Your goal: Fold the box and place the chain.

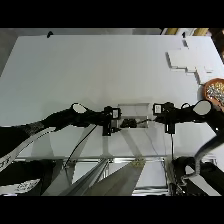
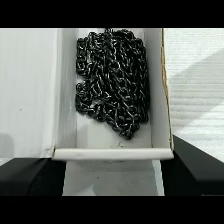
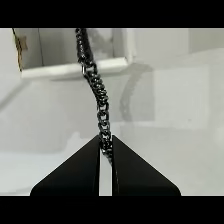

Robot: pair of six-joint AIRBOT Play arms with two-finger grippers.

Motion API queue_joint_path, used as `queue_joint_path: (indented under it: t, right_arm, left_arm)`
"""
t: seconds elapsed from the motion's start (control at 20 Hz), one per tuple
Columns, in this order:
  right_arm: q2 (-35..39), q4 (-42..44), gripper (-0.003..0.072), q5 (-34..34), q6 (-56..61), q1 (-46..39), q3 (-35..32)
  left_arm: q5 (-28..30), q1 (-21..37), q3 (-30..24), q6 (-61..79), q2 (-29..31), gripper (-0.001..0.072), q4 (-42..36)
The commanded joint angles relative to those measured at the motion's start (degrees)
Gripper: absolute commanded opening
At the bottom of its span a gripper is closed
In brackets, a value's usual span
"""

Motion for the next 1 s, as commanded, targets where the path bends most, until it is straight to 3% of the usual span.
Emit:
queue_joint_path:
  t: [0.0, 0.25, 0.4, 0.65, 0.85, 0.95]
  right_arm:
    - [5.8, 8.3, 0.0018, 1.9, 2.7, 0.0, 0.0]
    - [10.1, 19.6, 0.0018, 3.9, 2.4, 0.1, 0.0]
    - [10.1, 24.9, 0.0018, 3.6, 2.1, 5.0, 0.0]
    - [9.4, 24.9, 0.0018, -5.9, 0.3, 15.1, 0.0]
    - [7.6, 24.2, 0.0026, -7.5, 0.3, 17.2, 0.0]
    - [7.7, 22.5, 0.0191, -8.1, 0.3, 16.7, 0.0]
  left_arm:
    - [0.0, 0.0, 0.0, 0.0, 0.0, 0.0013, 0.0]
    - [0.0, 0.0, 0.0, 0.0, 0.0, 0.0013, 0.0]
    - [0.0, 0.0, 0.0, 0.0, 0.0, 0.0013, 0.0]
    - [0.0, 0.0, 0.0, 0.0, 0.0, 0.0013, 0.0]
    - [0.0, 0.0, 0.0, 0.0, 0.0, 0.0013, 0.0]
    - [0.0, 0.0, 0.0, 0.0, 0.0, 0.0013, 0.0]
